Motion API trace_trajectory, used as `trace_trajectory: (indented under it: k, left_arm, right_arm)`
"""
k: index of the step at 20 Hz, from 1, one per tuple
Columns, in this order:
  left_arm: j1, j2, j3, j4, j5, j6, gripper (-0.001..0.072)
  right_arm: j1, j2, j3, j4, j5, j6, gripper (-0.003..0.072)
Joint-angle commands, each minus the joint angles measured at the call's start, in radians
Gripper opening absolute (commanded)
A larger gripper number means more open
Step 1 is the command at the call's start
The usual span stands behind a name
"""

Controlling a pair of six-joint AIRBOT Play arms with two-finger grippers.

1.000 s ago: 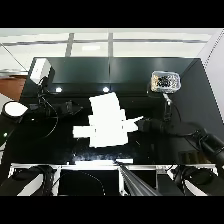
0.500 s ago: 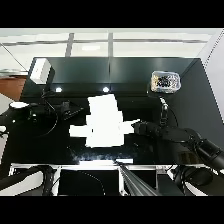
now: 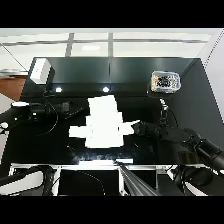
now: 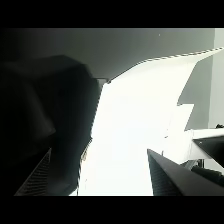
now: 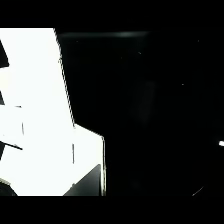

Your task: Fold the box and place the chain.

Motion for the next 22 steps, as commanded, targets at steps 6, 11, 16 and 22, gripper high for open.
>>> trace_trajectory:
  k: [6, 11, 16, 22]
  left_arm:
    - [-0.048, -0.165, 0.084, 0.040, -0.095, 0.049, 0.0704]
    - [-0.142, -0.283, 0.193, 0.044, -0.125, 0.064, 0.0704]
    - [-0.208, -0.365, 0.264, 0.041, -0.263, 0.162, 0.0703]
    - [-0.211, -0.403, 0.281, 0.042, -0.454, 0.282, 0.0702]
  right_arm:
    - [0.000, 0.000, 0.000, 0.000, -0.024, 0.001, 0.0022]
    - [0.000, 0.000, 0.000, 0.000, -0.026, 0.004, 0.0022]
    - [0.000, 0.000, 0.000, 0.000, -0.026, 0.004, 0.0022]
    - [0.000, 0.000, 0.000, 0.000, -0.026, 0.004, 0.0022]
